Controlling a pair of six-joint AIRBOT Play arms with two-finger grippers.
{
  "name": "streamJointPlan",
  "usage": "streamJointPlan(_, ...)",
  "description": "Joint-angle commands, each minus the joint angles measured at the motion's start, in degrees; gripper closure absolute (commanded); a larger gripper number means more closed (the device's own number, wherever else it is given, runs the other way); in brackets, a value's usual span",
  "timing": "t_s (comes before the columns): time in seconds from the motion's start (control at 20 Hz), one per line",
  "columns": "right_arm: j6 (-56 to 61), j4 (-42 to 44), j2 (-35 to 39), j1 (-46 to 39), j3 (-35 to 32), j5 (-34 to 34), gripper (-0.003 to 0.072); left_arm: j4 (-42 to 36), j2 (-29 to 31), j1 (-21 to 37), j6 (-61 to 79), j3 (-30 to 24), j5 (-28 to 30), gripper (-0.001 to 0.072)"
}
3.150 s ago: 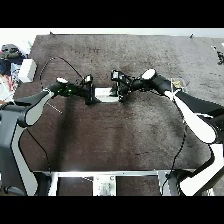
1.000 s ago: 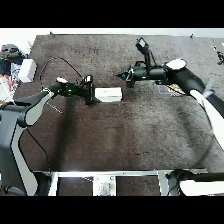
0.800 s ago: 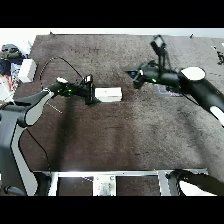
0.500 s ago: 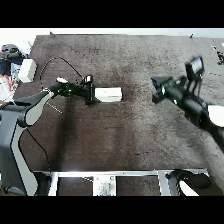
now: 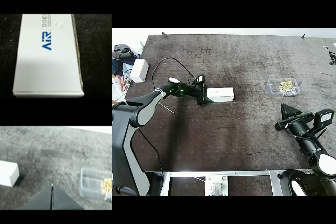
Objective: Fold the box and place the chain.
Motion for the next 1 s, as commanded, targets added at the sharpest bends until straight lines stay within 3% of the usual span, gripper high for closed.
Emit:
streamJointPlan(0.0,0.28,0.04,2.64,0.02,-3.23,-1.42,0.0674,0.02,0.02,0.02,0.04,0.02,0.0,0.0546)
streamJointPlan(0.5,0.28,0.04,2.64,0.02,-3.23,-1.4,0.0675,-1.73,0.02,-0.04,0.09,0.02,0.07,0.0552)
streamJointPlan(0.55,0.28,0.04,2.64,0.02,-3.23,-1.42,0.0674,-3.17,0.15,-0.04,0.13,0.13,0.02,0.0699)
streamJointPlan(0.6,0.28,0.04,2.64,0.02,-3.23,-1.42,0.0674,-4.33,0.15,0.13,0.0,1.14,-0.44,0.0699)
streamJointPlan(0.75,0.28,0.04,2.64,0.02,-3.23,-1.42,0.0674,-6.64,0.17,1.4,-5.35,6.99,-2.89,0.07)
streamJointPlan(0.95,0.28,0.04,2.64,0.02,-3.23,-1.42,0.0674,-7.21,0.17,4.07,-19.78,19.82,-6.36,0.0703)
